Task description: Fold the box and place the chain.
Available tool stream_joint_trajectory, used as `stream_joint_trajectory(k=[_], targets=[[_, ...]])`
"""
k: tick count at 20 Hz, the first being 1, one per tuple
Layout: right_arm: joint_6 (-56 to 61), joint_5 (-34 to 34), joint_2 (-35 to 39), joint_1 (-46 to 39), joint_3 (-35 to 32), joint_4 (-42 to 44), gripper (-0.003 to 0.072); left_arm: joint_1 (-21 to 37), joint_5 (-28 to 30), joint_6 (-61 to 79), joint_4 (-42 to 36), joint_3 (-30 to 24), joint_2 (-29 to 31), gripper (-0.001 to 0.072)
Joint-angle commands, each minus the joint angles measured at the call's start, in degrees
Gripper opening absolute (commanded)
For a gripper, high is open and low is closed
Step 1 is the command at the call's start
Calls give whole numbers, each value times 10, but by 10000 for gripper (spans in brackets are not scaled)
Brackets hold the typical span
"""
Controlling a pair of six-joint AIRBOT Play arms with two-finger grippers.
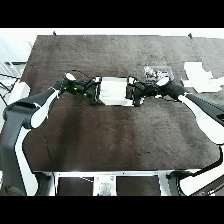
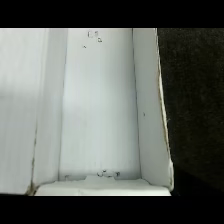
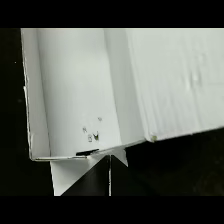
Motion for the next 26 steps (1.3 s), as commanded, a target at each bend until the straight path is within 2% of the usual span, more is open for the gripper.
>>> stream_joint_trajectory(k=[1,5,10,14,20,23,26], targets=[[63,4,28,-18,0,-30,16,0,0,0,0,0,0,627],[142,4,85,-41,0,-30,16,0,0,0,0,0,0,627],[373,7,141,-111,0,-30,16,0,1,0,0,0,0,627],[514,48,141,-157,-21,-30,14,0,1,0,0,0,0,628],[590,50,113,-162,-87,-30,14,0,1,0,0,0,0,627],[630,49,77,-157,-93,-26,15,0,1,0,0,0,0,627],[632,50,53,-128,-93,16,15,0,1,0,0,0,0,628]])
